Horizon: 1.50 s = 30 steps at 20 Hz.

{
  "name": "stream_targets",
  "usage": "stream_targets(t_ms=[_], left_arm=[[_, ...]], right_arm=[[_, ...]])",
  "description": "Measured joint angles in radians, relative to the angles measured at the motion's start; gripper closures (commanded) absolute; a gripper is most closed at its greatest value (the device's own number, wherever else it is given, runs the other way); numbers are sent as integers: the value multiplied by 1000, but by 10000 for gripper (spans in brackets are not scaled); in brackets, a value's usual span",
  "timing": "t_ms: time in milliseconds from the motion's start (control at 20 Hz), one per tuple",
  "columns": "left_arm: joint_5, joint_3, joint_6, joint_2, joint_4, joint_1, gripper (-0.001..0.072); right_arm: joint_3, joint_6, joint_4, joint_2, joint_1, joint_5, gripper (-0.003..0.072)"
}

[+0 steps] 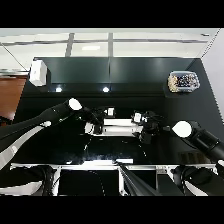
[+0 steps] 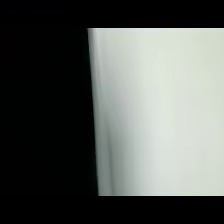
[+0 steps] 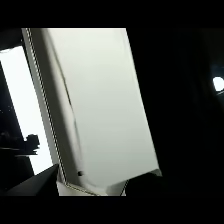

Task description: Fold the box and place the chain.

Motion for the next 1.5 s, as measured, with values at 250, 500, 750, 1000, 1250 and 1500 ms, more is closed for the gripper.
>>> stream_targets(t_ms=[250, 500, 750, 1000, 1250, 1500], left_arm=[[0, 0, -2, 0, 0, 0, 685], [-1, 0, -1, 0, 0, 0, 684], [-2, 0, 0, 0, 0, 0, 684], [-3, 0, 0, 0, 0, 0, 684], [-3, 0, 0, 0, 0, 0, 684], [-2, 0, -2, 0, 0, 0, 684]], right_arm=[[2, -34, 63, -18, -48, 16, 55], [2, -191, 157, -71, -63, 59, 55], [2, -334, 222, -155, -66, 74, 55], [3, -414, 245, -211, -66, 72, 55], [2, -442, 249, -234, -66, 66, 55], [2, -450, 251, -256, -66, 56, 55]])
